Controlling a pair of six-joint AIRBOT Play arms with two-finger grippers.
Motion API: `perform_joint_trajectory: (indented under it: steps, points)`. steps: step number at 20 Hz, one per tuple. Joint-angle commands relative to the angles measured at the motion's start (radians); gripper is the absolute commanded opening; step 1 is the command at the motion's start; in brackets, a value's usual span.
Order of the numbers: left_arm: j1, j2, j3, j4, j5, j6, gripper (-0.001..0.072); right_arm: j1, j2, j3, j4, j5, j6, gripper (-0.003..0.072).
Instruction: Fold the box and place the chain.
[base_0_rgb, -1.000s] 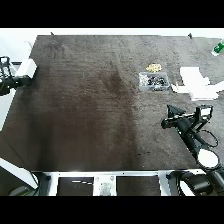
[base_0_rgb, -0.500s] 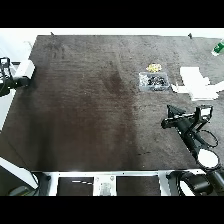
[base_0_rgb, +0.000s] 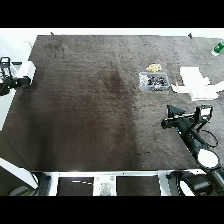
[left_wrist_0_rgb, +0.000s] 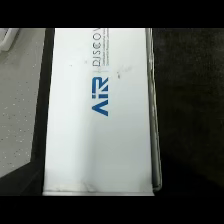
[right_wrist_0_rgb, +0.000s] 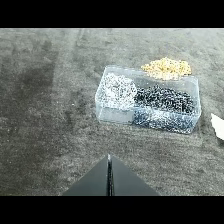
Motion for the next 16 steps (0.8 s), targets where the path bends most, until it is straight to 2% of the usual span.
perform_joint_trajectory:
  steps: [1,5,6,7,8,10,11,14,16]
  points:
    - [0.017,0.045,0.001,0.028,-0.034,0.002,0.072,0.0,-0.001,-0.001,0.0,0.0,0.0,0.0009]
    - [0.042,0.154,0.001,0.032,-0.112,0.002,0.072,0.0,0.0,-0.001,0.0,-0.001,0.0,0.0009]
    - [0.042,0.19,0.001,0.021,-0.144,0.005,0.0437,0.0,0.0,-0.001,0.0,-0.001,0.0,0.0009]
    - [0.042,0.222,0.001,-0.014,-0.186,0.042,0.0241,0.0,0.0,-0.001,0.0,-0.001,0.0,0.0009]
    - [0.042,0.257,0.001,-0.092,-0.247,0.114,0.0012,0.0,0.0,-0.001,0.0,-0.001,0.0,0.0009]
    - [0.042,0.327,-0.002,-0.256,-0.328,0.218,0.0012,0.0,0.0,0.001,0.0,-0.001,0.0,0.0009]
    - [0.037,0.37,-0.012,-0.305,-0.328,0.253,0.0011,0.0,0.0,0.001,0.0,-0.002,0.0,0.0009]
    - [-0.012,0.549,-0.104,-0.394,-0.245,0.407,0.0011,0.0,0.0,0.001,0.0,-0.002,0.0,0.0009]
    - [-0.063,0.678,-0.224,-0.516,-0.235,0.548,0.0011,0.0,0.0,0.001,0.0,-0.002,0.0,0.0009]
